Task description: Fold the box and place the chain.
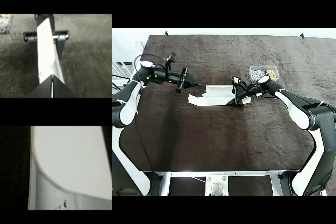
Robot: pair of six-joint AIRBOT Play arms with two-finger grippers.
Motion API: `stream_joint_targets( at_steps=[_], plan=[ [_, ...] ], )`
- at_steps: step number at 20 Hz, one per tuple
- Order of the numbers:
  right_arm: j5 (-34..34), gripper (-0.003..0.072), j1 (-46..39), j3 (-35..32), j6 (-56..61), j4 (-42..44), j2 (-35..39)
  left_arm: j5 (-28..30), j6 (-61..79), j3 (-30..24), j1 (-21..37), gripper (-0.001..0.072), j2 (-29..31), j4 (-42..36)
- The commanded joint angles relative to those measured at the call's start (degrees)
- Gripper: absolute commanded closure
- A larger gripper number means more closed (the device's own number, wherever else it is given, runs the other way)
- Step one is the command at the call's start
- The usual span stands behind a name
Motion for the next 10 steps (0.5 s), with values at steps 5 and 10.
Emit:
stream_joint_targets(
  at_steps=[5, 10],
  plan=[
    [0.0, 0.0185, 0.0, 0.0, 0.0, 0.0, 0.0, 12.3, -2.2, -8.7, -2.3, 0.0698, 14.8, 4.5],
    [0.0, 0.0187, 0.0, 0.0, 0.0, 0.0, 0.0, 25.8, 3.4, -22.7, -7.6, 0.0696, 22.8, 5.1]
  ],
)
